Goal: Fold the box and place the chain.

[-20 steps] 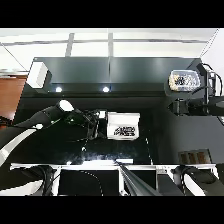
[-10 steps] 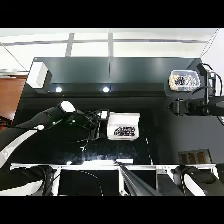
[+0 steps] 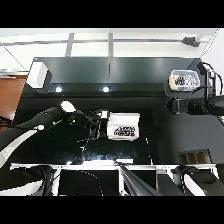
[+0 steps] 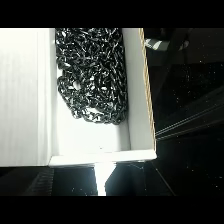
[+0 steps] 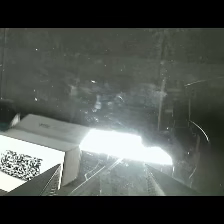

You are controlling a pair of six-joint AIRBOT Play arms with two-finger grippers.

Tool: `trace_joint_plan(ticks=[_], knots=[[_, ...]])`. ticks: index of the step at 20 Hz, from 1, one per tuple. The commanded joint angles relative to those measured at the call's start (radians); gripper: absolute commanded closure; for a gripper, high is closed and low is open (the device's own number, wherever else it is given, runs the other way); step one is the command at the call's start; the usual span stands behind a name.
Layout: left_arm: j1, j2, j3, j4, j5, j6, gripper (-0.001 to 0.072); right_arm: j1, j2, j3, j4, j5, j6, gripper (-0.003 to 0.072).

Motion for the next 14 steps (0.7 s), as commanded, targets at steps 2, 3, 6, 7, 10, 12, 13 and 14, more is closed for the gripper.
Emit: trace_joint_plan(ticks=[2, 3, 6, 7, 10, 12, 13, 14], knots=[[-0.002, 0.0, 0.0, 0.002, 0.002, 0.002, 0.031, 0.008, -0.018, 0.0, 0.002, -0.064, 0.0, 0.0066], [-0.002, 0.0, 0.0, 0.002, 0.002, 0.002, 0.031, 0.008, -0.039, 0.0, 0.012, -0.083, 0.0, 0.0066], [-0.002, 0.0, 0.0, 0.002, 0.002, 0.002, 0.031, 0.018, -0.146, 0.0, 0.062, -0.13, -0.072, 0.0066], [-0.002, 0.0, 0.0, 0.002, 0.002, 0.002, 0.031, 0.023, -0.187, 0.0, 0.091, -0.148, -0.108, 0.0066], [-0.002, 0.0, 0.0, 0.002, 0.002, 0.002, 0.0309, 0.055, -0.319, 0.0, 0.242, -0.19, -0.264, 0.0067], [-0.002, 0.0, 0.0, 0.002, 0.002, 0.002, 0.0309, 0.095, -0.386, 0.001, 0.325, -0.183, -0.43, 0.0066], [-0.002, 0.0, 0.0, 0.002, 0.002, 0.002, 0.0309, 0.11, -0.406, 0.001, 0.352, -0.19, -0.487, 0.0067], [-0.002, 0.0, 0.0, 0.002, 0.002, 0.002, 0.0309, 0.121, -0.417, 0.001, 0.388, -0.2, -0.533, 0.0068]])
